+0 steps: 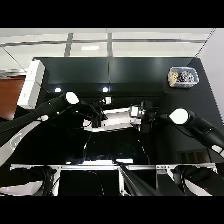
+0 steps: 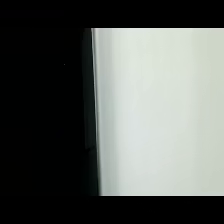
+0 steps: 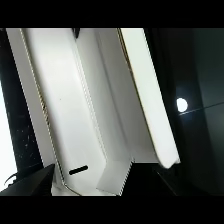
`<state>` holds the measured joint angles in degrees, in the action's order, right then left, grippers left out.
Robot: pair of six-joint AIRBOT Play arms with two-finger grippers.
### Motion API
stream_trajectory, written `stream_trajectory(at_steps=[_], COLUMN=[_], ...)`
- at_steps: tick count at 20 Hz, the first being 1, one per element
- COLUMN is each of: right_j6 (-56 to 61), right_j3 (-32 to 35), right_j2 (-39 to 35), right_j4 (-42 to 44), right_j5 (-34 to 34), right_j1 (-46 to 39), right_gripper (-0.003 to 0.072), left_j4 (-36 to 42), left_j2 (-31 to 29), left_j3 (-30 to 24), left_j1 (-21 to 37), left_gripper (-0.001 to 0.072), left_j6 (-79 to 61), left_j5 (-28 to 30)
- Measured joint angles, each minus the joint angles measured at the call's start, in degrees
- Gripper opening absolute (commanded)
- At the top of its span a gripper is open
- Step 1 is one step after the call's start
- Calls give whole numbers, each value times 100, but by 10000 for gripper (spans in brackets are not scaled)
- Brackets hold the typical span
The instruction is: Fold the box and place the chain.
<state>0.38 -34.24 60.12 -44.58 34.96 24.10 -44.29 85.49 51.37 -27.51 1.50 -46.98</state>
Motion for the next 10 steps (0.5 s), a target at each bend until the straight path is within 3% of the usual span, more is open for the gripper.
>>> stream_trajectory(at_steps=[10], right_j6=[-835], right_j3=[-74], right_j2=[455], right_j4=[1058], right_j5=[723], right_j1=[-492], right_gripper=[708], left_j4=[0], left_j2=[-2], left_j3=[2], left_j1=[0], left_gripper=[26], left_j6=[-2], left_j5=[-2])
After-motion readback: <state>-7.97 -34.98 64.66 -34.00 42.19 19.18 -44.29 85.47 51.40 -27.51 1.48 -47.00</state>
